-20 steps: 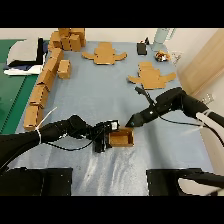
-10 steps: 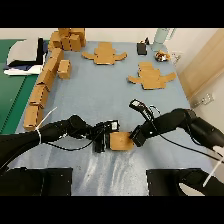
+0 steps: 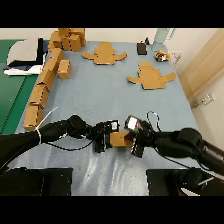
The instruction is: Fold the box.
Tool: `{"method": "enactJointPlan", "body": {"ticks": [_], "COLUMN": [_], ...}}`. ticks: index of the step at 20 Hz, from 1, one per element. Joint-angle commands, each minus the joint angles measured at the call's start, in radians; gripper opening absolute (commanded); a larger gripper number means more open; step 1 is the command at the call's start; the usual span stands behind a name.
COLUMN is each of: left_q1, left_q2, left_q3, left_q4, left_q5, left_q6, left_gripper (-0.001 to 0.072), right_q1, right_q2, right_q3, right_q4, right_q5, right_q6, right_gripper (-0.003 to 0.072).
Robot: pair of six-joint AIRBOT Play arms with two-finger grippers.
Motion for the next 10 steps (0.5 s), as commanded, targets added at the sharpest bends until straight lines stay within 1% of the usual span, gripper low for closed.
{"method": "enactJointPlan", "body": {"ticks": [1,2,3,4,8,10], "left_q1": [0.000,0.000,0.000,0.000,0.000,0.000], "left_q2": [0.000,0.000,0.000,0.000,0.000,0.000], "left_q3": [0.001,0.001,0.001,0.001,0.001,0.001], "left_q4": [0.000,0.000,0.000,0.000,0.000,0.000], "left_q5": [0.001,0.000,0.000,0.000,0.001,0.000], "left_q6": [0.000,0.000,0.000,0.000,0.000,0.000], "left_gripper": [0.0429,0.0429,0.0428,0.0429,0.0429,0.0428], "right_q1": [0.115,0.130,0.144,0.155,0.160,0.160], "right_q2": [0.048,0.041,0.034,0.027,-0.004,-0.037], "right_q3": [-0.080,-0.081,-0.081,-0.081,-0.081,-0.081], "right_q4": [-0.147,-0.147,-0.147,-0.144,-0.133,-0.171], "right_q5": [0.152,0.145,0.143,0.142,0.142,0.147], "right_q6": [0.000,0.000,0.000,-0.002,-0.001,-0.001], "right_gripper": [0.0089,0.0246,0.0367,0.0424,0.0424,0.0424]}}
